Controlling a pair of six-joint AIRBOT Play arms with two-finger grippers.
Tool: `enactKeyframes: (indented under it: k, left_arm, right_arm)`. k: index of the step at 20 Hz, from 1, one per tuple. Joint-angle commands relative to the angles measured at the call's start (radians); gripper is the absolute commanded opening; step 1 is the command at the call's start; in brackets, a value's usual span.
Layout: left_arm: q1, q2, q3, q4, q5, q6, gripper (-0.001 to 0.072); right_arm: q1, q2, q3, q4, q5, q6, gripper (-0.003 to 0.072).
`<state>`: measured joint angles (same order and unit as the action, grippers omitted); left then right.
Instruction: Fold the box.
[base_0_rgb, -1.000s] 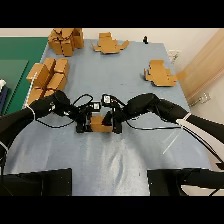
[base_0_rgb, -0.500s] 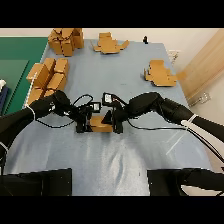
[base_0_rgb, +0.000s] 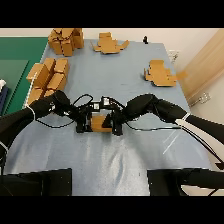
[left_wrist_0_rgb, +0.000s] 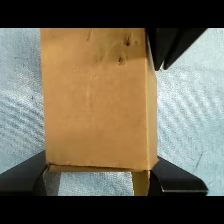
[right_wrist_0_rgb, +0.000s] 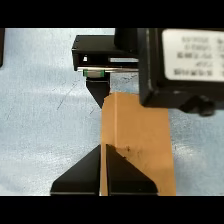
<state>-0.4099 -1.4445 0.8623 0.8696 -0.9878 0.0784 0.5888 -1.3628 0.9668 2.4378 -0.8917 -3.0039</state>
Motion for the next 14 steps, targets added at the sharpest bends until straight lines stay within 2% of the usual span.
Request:
enactKeyframes:
  k: [1,5,14]
  left_arm:
    - [0.0,0.0,0.0,0.003,0.001,0.002,0.0021]
    - [0.0,0.0,0.0,0.003,0.001,0.002,0.002]
    - [0.0,0.0,0.0,0.003,0.001,-0.001,0.002]
  right_arm:
    - [0.0,0.022,0.019,0.012,-0.009,0.0,0.011]
    - [-0.001,0.072,0.031,0.011,-0.014,0.0,0.011]
    - [-0.001,0.072,0.031,0.001,0.039,0.0,0.011]
